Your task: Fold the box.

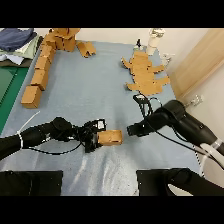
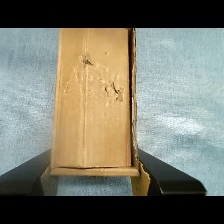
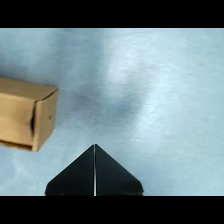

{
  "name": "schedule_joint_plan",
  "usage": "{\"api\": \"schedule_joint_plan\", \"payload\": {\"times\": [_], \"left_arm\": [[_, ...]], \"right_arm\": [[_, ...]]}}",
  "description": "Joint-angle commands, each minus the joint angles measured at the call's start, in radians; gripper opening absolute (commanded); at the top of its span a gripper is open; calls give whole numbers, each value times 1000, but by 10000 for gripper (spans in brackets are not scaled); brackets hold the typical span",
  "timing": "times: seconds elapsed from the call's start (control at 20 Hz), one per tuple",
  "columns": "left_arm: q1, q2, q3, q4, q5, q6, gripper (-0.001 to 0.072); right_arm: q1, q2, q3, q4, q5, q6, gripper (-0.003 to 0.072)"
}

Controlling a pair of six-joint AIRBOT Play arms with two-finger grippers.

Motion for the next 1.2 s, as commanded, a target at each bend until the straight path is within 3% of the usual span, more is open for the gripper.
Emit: {"api": "schedule_joint_plan", "payload": {"times": [0.0,0.3,0.6,1.0,1.15], "left_arm": [[0,0,0,0,3,0,609],[0,0,0,0,2,0,609],[1,3,0,0,10,-21,608],[2,160,0,9,259,-274,610],[44,202,-5,60,269,-457,610]], "right_arm": [[-25,-120,76,-66,-33,42,4],[-26,-162,76,-33,56,128,4],[-26,-162,76,-143,63,267,4],[-26,-161,76,-229,61,322,4],[-26,-161,76,-244,27,319,4]]}}
